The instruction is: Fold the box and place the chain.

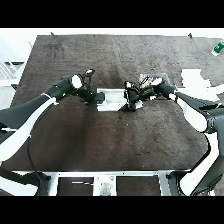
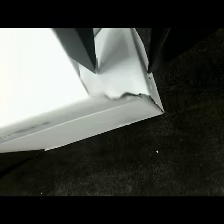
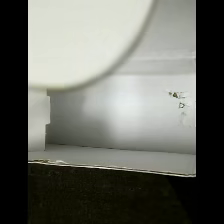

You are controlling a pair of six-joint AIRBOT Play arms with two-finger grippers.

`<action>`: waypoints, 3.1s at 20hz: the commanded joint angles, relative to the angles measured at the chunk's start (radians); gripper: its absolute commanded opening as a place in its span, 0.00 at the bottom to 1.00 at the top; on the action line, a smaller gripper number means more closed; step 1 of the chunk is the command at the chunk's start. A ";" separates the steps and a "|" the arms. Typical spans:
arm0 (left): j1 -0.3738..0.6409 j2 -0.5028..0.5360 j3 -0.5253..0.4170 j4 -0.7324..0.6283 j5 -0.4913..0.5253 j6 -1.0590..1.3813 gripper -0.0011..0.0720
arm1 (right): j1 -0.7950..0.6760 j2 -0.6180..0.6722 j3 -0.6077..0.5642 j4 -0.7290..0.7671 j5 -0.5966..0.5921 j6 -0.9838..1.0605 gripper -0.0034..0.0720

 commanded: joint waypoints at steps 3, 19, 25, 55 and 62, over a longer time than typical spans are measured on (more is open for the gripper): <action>-0.026 -0.010 0.053 0.117 -0.045 -0.135 0.56 | 0.000 0.000 0.000 0.000 -0.001 0.000 0.70; -0.075 -0.280 0.457 0.298 -0.440 -0.395 0.56 | 0.000 0.000 0.000 0.000 -0.001 0.000 0.70; -0.084 -0.296 0.493 0.394 -0.476 -0.444 0.56 | 0.000 0.000 0.000 0.000 -0.001 0.000 0.70; -0.118 -0.283 0.514 0.402 -0.485 -0.408 0.68 | 0.000 0.000 0.000 0.000 -0.001 0.000 0.70; -0.117 -0.206 0.517 0.430 -0.544 -0.374 0.68 | 0.000 0.000 0.000 0.000 -0.001 0.000 0.70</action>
